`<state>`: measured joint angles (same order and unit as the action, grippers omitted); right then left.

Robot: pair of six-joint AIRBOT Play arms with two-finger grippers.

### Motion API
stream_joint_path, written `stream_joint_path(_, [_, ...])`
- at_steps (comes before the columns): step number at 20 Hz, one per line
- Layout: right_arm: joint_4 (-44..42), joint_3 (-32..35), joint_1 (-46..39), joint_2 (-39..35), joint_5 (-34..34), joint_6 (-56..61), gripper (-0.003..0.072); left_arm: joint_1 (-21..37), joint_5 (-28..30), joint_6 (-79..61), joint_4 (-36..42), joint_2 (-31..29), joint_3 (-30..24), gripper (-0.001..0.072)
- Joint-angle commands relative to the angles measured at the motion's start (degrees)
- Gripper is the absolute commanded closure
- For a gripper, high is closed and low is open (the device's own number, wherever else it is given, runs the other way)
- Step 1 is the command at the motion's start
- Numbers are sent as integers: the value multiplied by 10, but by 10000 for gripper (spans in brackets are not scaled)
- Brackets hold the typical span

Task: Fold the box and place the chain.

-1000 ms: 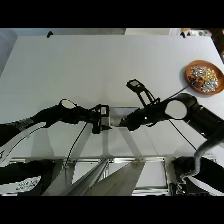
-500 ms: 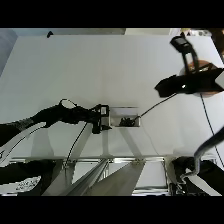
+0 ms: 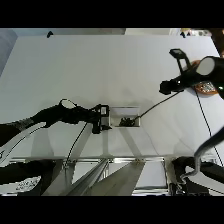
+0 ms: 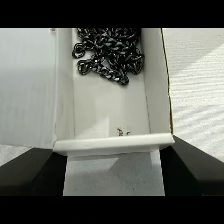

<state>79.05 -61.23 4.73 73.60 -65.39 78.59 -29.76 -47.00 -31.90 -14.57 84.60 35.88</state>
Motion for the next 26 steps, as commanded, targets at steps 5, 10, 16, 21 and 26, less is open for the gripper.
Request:
stream_joint_path(5, [19, -1, -3, 125, -45, 52, 286, 0, 0, 0, 0, 0, 1, 558])
stream_joint_path(10, [23, -1, -3, 131, -36, 57, 350, 0, 0, 0, 0, 0, 1, 558])
stream_joint_path(16, [39, -1, -3, 135, -12, 85, 350, 0, 0, 0, 0, 0, 1, 558])
stream_joint_path(21, [43, 1, -3, 150, 5, 92, 349, 0, 0, 0, 0, 0, 1, 558])
stream_joint_path(26, [45, 2, -3, 150, 13, 95, 408, 0, 0, 0, 0, 0, 1, 558])
